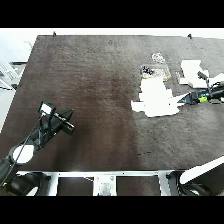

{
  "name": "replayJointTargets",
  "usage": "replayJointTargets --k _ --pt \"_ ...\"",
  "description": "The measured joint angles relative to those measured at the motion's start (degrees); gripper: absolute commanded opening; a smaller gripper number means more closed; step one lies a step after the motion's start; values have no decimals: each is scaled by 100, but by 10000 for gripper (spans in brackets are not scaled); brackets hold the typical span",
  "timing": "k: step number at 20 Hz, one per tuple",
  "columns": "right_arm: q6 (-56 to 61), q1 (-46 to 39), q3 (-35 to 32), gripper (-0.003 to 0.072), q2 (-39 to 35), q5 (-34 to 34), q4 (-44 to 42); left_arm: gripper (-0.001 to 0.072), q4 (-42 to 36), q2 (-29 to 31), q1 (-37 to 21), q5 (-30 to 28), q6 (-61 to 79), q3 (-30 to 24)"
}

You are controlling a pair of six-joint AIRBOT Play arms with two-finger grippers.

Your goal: Fold the box and place the chain.

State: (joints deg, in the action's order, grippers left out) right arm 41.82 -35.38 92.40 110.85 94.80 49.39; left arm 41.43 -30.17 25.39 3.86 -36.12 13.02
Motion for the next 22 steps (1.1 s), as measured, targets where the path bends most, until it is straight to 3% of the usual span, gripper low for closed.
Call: replayJointTargets --k 6,11,17,22 --pt "-22 319 -1309 3 -870 -225 -1121 22 2 0 0 0 2 0" --pt "66 1300 -2256 3 -1239 -949 -1893 22 2 -2 0 0 2 0" --pt "581 2610 -2542 2 -1316 -2358 -2170 21 2 -2 0 -2 2 0" --pt "903 3132 -2531 3 -1294 -3292 -1934 21 2 -2 0 -168 11 0"
